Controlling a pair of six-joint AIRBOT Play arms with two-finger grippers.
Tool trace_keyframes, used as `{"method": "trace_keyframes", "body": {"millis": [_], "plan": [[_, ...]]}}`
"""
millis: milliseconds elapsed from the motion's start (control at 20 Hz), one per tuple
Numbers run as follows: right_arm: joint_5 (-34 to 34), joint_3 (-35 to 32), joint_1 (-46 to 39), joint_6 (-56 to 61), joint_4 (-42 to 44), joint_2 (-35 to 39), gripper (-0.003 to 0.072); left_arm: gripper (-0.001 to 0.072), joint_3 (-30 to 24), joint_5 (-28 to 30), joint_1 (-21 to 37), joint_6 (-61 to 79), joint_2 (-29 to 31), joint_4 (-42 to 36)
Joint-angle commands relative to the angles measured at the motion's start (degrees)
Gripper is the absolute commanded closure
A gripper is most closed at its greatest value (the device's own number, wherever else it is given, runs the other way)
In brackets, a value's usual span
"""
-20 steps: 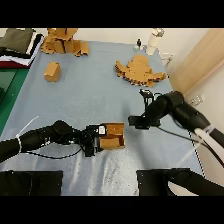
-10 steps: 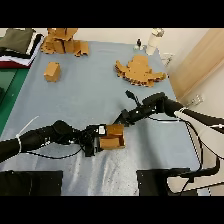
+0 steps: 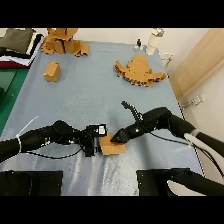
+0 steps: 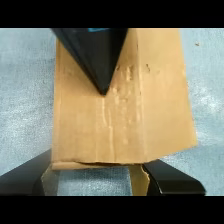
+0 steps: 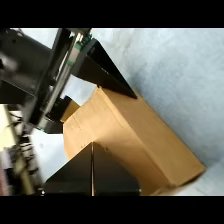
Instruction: Fold the box.
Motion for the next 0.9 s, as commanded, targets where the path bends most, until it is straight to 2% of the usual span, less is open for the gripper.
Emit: {"method": "trace_keyframes", "body": {"millis": [0, 150, 300, 350, 450, 500, 700, 850], "plan": [[11.69, -4.22, 4.83, -1.27, -7.39, 10.60, 0.0687, 0.0206, 0.04, 0.00, 0.02, 0.02, 0.04, 0.00], [15.17, -3.61, 10.08, -2.80, -11.43, 16.52, 0.0685, 0.0206, 0.04, 0.00, 0.02, 0.02, 0.04, 0.00], [16.94, -3.30, 16.65, -2.80, -19.85, 20.74, 0.0684, 0.0206, 0.04, 0.00, 0.02, 0.02, 0.04, 0.00], [17.27, -3.32, 18.99, -2.80, -23.80, 21.66, 0.0649, 0.0206, 0.04, -0.02, 0.02, 0.02, 0.04, 0.00], [17.31, -3.28, 23.23, -2.80, -32.50, 22.29, 0.0362, 0.0206, 0.04, -0.02, 0.02, 0.02, 0.04, 0.00], [17.44, -3.28, 24.72, -2.80, -36.81, 22.10, 0.0262, 0.0206, 0.04, 0.00, 0.02, 0.02, 0.04, 0.00], [23.98, -3.28, 25.90, -2.84, -47.67, 21.11, 0.0251, 0.0206, 0.04, 0.00, 0.02, 0.02, 0.04, 0.00], [26.25, -3.28, 25.90, -5.92, -48.89, 20.83, 0.0242, 0.0206, 0.04, 0.00, 0.02, 0.02, 0.04, 0.00]]}}
